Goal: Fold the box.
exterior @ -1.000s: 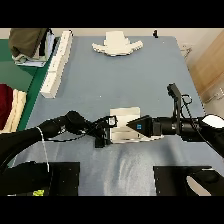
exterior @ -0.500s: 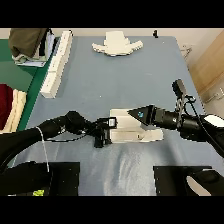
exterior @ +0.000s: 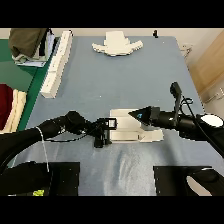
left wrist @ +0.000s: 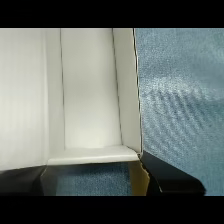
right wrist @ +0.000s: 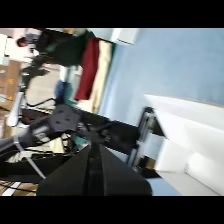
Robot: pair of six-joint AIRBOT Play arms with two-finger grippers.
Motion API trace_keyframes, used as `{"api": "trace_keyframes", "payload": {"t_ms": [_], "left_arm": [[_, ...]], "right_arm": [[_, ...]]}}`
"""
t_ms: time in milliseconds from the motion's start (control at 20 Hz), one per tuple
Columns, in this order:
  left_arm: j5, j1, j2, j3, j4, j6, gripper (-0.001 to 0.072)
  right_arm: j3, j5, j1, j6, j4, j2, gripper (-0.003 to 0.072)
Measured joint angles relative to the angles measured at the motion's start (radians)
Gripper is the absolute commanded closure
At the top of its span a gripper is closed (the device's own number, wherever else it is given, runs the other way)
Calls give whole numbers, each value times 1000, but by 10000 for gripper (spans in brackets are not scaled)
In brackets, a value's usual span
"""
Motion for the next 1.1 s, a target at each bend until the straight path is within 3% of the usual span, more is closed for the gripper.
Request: {"api": "trace_keyframes", "payload": {"t_ms": [200,400,600,1100], "left_arm": [[0,0,0,0,2,0,187],[0,0,0,0,3,0,187],[0,0,0,0,3,0,187],[1,0,0,0,3,0,187]], "right_arm": [[64,-27,0,61,-181,-150,569],[222,-21,-2,79,-381,-343,557],[303,-8,6,83,-479,-477,558],[336,-41,113,82,-663,-578,558]]}}
